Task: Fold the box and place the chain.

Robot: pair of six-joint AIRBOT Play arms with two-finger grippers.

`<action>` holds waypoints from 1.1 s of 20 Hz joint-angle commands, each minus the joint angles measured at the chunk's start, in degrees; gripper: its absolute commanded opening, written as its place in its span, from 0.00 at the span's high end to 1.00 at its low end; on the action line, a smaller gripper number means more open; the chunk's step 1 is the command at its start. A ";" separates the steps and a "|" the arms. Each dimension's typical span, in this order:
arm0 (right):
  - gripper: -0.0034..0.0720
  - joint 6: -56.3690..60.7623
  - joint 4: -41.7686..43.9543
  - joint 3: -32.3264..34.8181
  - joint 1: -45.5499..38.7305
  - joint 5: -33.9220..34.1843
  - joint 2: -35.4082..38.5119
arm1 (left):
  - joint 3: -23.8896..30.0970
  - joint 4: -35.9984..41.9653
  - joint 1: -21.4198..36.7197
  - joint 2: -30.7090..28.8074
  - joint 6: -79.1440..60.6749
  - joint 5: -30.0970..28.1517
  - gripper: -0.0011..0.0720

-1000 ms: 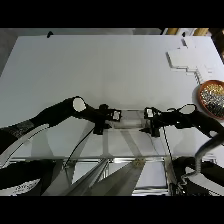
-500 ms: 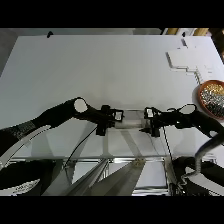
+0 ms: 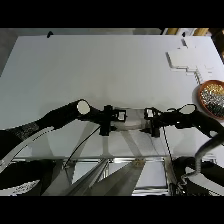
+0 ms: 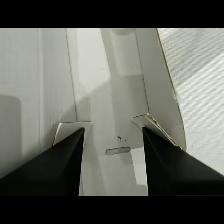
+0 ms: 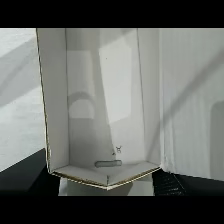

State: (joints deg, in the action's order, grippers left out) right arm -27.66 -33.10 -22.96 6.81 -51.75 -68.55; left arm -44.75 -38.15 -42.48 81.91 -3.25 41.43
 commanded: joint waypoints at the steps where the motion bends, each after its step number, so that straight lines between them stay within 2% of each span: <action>1: 0.53 0.17 0.13 0.00 0.02 0.09 0.00 | 0.00 -0.07 -0.13 0.09 0.07 -0.09 0.38; 4: 0.53 0.17 0.13 0.00 0.02 0.09 0.00 | 0.00 -0.66 0.15 -0.61 1.49 -0.07 0.41; 6: 0.53 0.17 0.13 0.00 0.02 0.09 0.00 | 0.00 -4.07 0.79 -2.36 7.23 -0.02 0.59; 7: 0.53 0.17 0.13 0.00 0.02 0.09 0.00 | 0.00 -6.60 1.40 -3.45 11.15 0.09 0.63; 11: 0.53 0.17 0.13 0.00 0.02 0.09 0.00 | 0.00 -15.93 4.81 -9.40 26.69 4.76 0.64; 12: 0.53 0.17 0.13 0.00 0.02 0.09 0.00 | 0.00 -16.59 5.68 -11.28 29.24 6.29 0.74; 13: 0.53 0.17 0.13 0.00 0.02 0.09 0.00 | 0.00 -16.76 6.75 -13.42 31.28 7.98 0.88; 15: 0.53 0.17 0.13 0.00 0.02 0.09 0.00 | 0.04 -16.85 9.09 -17.49 36.22 11.45 0.98; 19: 0.53 0.17 0.13 0.00 0.02 0.09 0.00 | 1.92 -21.03 13.38 -21.44 55.69 15.19 0.98; 22: 0.53 0.17 0.13 0.00 0.02 0.09 0.00 | 7.41 -19.43 15.43 -19.32 68.74 9.90 0.98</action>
State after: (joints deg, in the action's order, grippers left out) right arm -27.46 -32.97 -22.96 6.81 -51.66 -68.55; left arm -40.93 -57.23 -29.19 62.37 50.74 53.74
